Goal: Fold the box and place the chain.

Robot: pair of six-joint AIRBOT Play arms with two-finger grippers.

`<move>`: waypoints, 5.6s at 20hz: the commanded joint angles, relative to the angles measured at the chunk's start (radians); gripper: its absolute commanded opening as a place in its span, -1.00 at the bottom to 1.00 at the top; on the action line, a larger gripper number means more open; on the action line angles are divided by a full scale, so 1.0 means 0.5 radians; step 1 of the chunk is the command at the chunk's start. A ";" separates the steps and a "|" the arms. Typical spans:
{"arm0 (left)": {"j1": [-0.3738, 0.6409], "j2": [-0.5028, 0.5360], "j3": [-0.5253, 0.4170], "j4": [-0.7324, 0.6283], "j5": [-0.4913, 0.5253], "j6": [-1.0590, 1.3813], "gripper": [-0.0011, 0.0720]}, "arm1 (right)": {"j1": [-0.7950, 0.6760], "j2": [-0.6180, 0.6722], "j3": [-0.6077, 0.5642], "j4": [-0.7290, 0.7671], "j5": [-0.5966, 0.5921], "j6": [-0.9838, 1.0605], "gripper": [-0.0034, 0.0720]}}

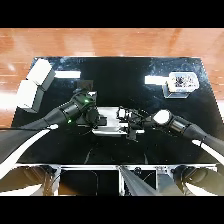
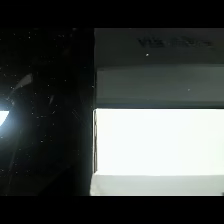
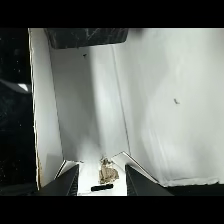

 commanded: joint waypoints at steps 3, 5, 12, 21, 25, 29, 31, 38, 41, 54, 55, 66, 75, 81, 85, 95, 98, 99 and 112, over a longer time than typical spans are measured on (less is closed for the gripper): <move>0.001 -0.002 0.000 -0.003 0.001 0.001 -0.93 | 0.001 -0.001 0.001 0.005 -0.014 0.000 -0.39; 0.001 -0.002 0.000 -0.004 0.002 0.001 -0.93 | 0.001 -0.001 0.001 0.005 -0.014 0.000 -0.32; 0.001 -0.002 0.000 -0.005 0.002 0.001 -0.93 | 0.001 -0.001 0.001 0.005 -0.015 0.001 -0.75; 0.000 -0.002 0.000 -0.012 0.000 0.000 -0.93 | -0.430 0.183 0.011 0.000 0.259 1.209 -0.75; 0.000 -0.002 0.000 -0.012 0.002 0.000 -0.93 | -0.752 0.214 0.011 0.032 0.694 1.318 -0.75; 0.000 -0.002 0.000 -0.012 0.005 0.001 -0.93 | -1.186 0.214 0.009 -0.100 1.029 1.920 -0.75; 0.000 -0.002 0.000 -0.012 0.007 0.001 -0.93 | -1.382 0.214 -0.010 -0.314 1.043 2.191 -0.75; 0.000 -0.002 0.000 -0.018 0.000 0.001 -0.93 | -1.215 0.082 -0.247 -0.394 0.714 2.650 -0.80; 0.000 -0.002 0.000 -0.034 0.001 0.001 -0.93 | -0.969 -0.027 -0.246 -0.197 0.557 2.679 -0.80; -0.001 -0.002 0.000 -0.035 0.001 0.001 -0.93 | -0.565 -0.054 0.095 -0.027 0.735 2.593 0.29; -0.001 -0.002 0.000 -0.035 0.001 0.001 -0.93 | -0.561 -0.054 0.110 -0.027 0.777 2.593 0.29; -0.001 -0.002 0.000 -0.035 0.001 0.002 -0.93 | -0.522 -0.054 0.214 -0.012 0.867 2.583 0.71; -0.001 -0.002 0.000 -0.035 -0.020 0.001 -0.93 | -0.113 -0.098 0.278 -0.330 0.468 3.030 0.72; -0.001 -0.002 0.000 -0.035 -0.035 0.001 -0.93 | 0.164 -0.198 0.543 -1.090 0.455 3.721 0.71; -0.001 -0.002 0.000 -0.034 -0.036 0.001 -0.93 | 0.290 -0.272 0.652 -1.331 0.515 3.961 0.61; 0.000 -0.002 0.000 -0.034 -0.043 0.001 -0.93 | 0.400 -0.373 0.771 -1.668 0.677 4.221 0.06; -0.001 -0.002 0.000 -0.034 -0.047 0.001 -0.93 | 0.400 -0.388 0.771 -1.669 0.679 4.247 0.06; -0.001 -0.002 0.000 -0.034 -0.047 0.001 -0.93 | 0.400 -0.396 0.771 -1.671 0.678 4.253 0.06; -0.001 -0.002 0.000 -0.035 -0.076 0.001 -0.93 | 0.396 -0.476 0.771 -1.676 0.684 4.257 0.06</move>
